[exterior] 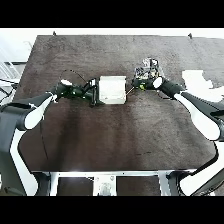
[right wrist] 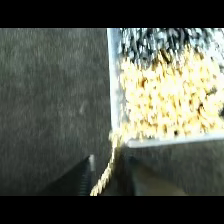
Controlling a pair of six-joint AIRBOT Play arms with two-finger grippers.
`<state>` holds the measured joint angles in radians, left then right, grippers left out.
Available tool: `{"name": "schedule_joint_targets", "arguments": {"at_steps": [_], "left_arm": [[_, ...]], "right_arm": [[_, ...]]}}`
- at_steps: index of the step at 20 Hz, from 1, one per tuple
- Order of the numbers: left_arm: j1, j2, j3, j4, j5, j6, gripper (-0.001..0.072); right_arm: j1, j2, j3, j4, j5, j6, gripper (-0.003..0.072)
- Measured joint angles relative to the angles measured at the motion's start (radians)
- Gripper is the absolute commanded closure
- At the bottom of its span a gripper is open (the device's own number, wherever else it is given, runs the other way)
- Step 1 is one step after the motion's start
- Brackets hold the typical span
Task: Fold the box and place the chain.
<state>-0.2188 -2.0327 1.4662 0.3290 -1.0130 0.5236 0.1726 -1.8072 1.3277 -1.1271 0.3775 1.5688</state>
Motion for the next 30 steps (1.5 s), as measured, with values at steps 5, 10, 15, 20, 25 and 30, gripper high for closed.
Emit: {"name": "schedule_joint_targets", "arguments": {"at_steps": [5,10,15,20,25,30], "left_arm": [[0.0,0.0,0.0,0.0,0.0,0.0,0.0086],[0.0,0.0,0.0,0.0,0.0,0.0,0.0086],[0.0,0.0,0.0,0.0,0.0,0.0,0.0085],[0.0,0.0,0.0,0.0,0.0,0.0,0.0086],[0.0,0.0,0.0,0.0,-0.001,0.0,0.0086],[0.0,0.0,0.0,0.0,-0.001,0.0,0.0085]], "right_arm": [[0.018,-0.041,0.047,0.014,-0.027,-0.028,0.0677],[0.03,0.075,0.055,-0.002,0.016,-0.053,0.0677],[0.064,0.331,0.056,-0.074,0.154,-0.06,0.0677],[0.158,0.547,0.056,-0.146,0.224,-0.061,0.0677],[0.285,0.639,0.056,-0.175,0.24,-0.026,0.0678],[0.415,0.615,0.054,-0.183,0.166,0.052,0.0678]]}}
